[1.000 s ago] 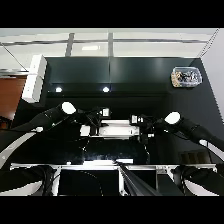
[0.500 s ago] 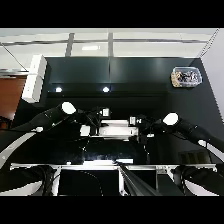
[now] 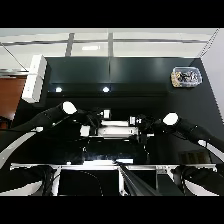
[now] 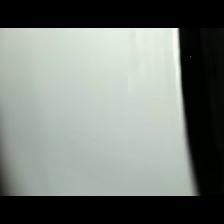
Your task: Fold the box and place the chain.
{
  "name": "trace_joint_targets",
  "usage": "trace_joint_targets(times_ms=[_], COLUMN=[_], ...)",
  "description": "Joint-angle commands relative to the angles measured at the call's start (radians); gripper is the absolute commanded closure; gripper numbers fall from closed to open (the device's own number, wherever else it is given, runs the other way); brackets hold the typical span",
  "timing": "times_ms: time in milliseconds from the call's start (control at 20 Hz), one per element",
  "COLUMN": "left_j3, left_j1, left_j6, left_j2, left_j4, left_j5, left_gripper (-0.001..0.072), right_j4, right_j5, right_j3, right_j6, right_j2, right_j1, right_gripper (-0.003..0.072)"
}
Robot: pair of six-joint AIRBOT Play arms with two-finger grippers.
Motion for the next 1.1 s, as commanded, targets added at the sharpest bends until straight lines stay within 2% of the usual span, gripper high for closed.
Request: trace_joint_targets(times_ms=[0,100,250,300,350,400,450,550,650,850,950,1050], left_j3=[0.044,0.053,0.052,0.052,0.052,0.052,0.049,0.013,-0.019,-0.029,-0.029,-0.029], left_j1=[0.005,0.018,0.045,0.053,0.060,0.062,0.061,0.057,0.041,-0.003,-0.008,0.001], left_j6=[-0.088,-0.231,-0.475,-0.577,-0.662,-0.723,-0.767,-0.824,-0.823,-0.741,-0.615,-0.612], left_j2=[0.062,0.144,0.281,0.313,0.336,0.346,0.343,0.316,0.267,0.120,0.065,0.042], left_j4=[0.130,0.235,0.416,0.433,0.430,0.412,0.360,0.146,-0.039,-0.352,-0.447,-0.464], left_j5=[-0.046,-0.073,-0.215,-0.263,-0.300,-0.328,-0.346,-0.364,-0.332,-0.166,-0.059,0.062], left_gripper=[0.0330,0.0286,0.0289,0.0339,0.0480,0.0666,0.0681,0.0680,0.0680,0.0680,0.0681,0.0681], right_j4=[-0.002,-0.002,-0.003,-0.003,-0.003,-0.003,-0.002,-0.003,-0.003,-0.003,-0.003,-0.002], right_j5=[0.000,0.000,0.001,0.001,0.000,0.001,0.001,0.001,0.001,0.001,0.001,0.001], right_j3=[-0.001,-0.001,-0.001,-0.001,-0.001,-0.001,-0.001,-0.001,-0.001,-0.001,-0.001,-0.001], right_j6=[0.001,0.001,0.001,0.001,0.001,0.001,0.001,0.001,0.001,0.001,0.001,0.001], right_j2=[0.000,0.000,0.000,0.000,0.000,0.000,0.000,0.000,0.000,0.000,0.000,0.000], right_j1=[0.000,0.000,0.000,0.000,0.000,0.000,0.000,0.000,0.000,0.000,0.000,0.000], right_gripper=[0.0262,0.0262,0.0262,0.0262,0.0262,0.0262,0.0262,0.0262,0.0262,0.0262,0.0262,0.0262])
